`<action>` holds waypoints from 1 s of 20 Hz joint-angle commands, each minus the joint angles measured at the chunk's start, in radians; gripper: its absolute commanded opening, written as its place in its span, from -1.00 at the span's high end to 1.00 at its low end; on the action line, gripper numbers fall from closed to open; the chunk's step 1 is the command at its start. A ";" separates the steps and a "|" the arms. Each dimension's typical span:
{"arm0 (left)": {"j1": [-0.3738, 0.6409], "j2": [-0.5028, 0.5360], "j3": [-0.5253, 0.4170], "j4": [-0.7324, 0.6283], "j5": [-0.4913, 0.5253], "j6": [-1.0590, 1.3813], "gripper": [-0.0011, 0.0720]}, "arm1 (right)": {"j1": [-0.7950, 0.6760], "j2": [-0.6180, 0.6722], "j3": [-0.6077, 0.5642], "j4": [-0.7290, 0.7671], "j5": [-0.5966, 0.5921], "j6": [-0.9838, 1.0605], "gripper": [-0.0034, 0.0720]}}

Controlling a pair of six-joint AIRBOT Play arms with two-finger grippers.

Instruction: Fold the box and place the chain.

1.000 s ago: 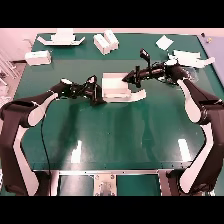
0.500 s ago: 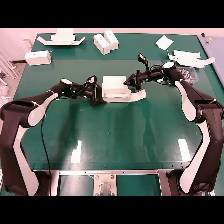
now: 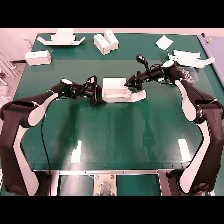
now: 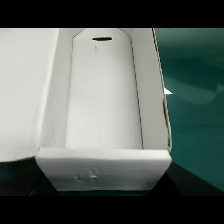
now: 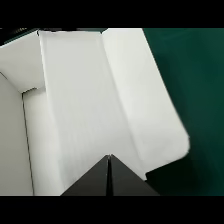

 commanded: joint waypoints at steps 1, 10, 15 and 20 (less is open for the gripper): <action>0.001 0.000 0.001 0.000 0.000 0.000 -0.47 | 0.000 0.049 0.014 0.007 0.005 0.005 0.87; 0.001 0.000 0.001 0.000 0.001 -0.003 -0.47 | -0.076 0.150 0.007 -0.053 0.143 0.040 -0.48; 0.001 0.000 0.001 0.000 0.001 -0.003 -0.47 | -0.114 0.150 -0.059 -0.076 0.197 0.042 -0.44; 0.001 0.000 0.001 0.000 0.002 -0.003 -0.47 | -0.115 0.150 -0.190 -0.099 0.179 -0.006 -0.44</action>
